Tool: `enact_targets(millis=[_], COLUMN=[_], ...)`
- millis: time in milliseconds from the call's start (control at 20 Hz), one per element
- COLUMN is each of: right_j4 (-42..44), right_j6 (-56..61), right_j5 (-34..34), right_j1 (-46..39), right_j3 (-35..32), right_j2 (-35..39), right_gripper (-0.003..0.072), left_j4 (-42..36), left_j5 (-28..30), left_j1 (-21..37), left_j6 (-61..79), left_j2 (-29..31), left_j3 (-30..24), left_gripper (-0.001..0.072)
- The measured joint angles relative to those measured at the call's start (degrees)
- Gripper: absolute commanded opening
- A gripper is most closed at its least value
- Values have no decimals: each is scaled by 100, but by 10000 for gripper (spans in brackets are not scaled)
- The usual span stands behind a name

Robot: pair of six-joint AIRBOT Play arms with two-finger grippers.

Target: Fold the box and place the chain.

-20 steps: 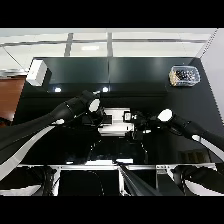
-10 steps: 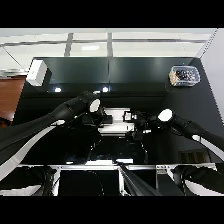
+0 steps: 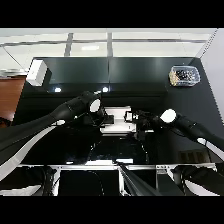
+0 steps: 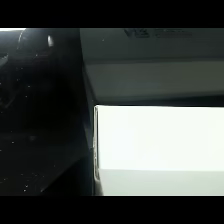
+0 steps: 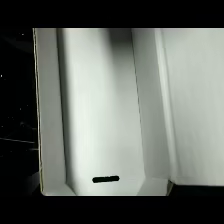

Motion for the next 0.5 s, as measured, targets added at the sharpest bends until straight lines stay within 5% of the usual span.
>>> enact_targets(millis=[450,500], right_j4=[-728,-699], right_j6=[258,216], right_j5=[363,354], right_j1=[-118,-118], right_j3=[0,0], right_j2=[382,385], right_gripper=[707,600], left_j4=[229,249], left_j5=[-166,-168], left_j1=[4,4], left_j6=[63,63], left_j2=[0,0], left_j3=[0,0], left_gripper=[22,23])
